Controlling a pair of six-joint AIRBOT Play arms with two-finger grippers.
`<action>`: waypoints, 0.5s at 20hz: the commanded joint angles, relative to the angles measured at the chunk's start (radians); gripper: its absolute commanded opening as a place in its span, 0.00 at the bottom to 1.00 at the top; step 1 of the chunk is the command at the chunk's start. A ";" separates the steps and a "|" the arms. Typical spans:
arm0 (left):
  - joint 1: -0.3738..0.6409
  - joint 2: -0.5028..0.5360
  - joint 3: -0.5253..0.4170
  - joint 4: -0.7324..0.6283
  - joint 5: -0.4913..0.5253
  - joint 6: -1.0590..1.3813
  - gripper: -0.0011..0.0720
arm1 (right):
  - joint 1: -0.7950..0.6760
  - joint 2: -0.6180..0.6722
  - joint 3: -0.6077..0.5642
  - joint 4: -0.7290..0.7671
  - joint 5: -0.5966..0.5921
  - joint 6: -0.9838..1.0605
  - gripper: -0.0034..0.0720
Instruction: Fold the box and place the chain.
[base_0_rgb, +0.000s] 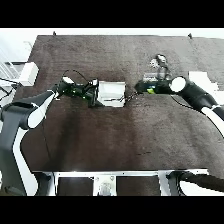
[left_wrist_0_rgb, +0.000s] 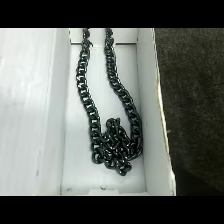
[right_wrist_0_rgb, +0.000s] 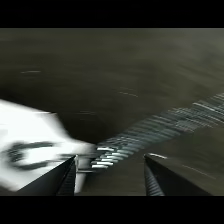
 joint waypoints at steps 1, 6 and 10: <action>0.000 0.000 0.000 0.000 0.000 0.000 0.42 | -0.140 -0.007 -0.083 0.021 -0.092 0.076 0.71; 0.000 0.000 0.000 0.000 0.001 0.000 0.42 | -0.114 -0.125 -0.060 0.191 -0.177 -0.001 0.70; 0.000 0.000 0.000 0.000 0.001 0.000 0.42 | -0.068 -0.248 -0.002 0.271 -0.213 -0.034 0.70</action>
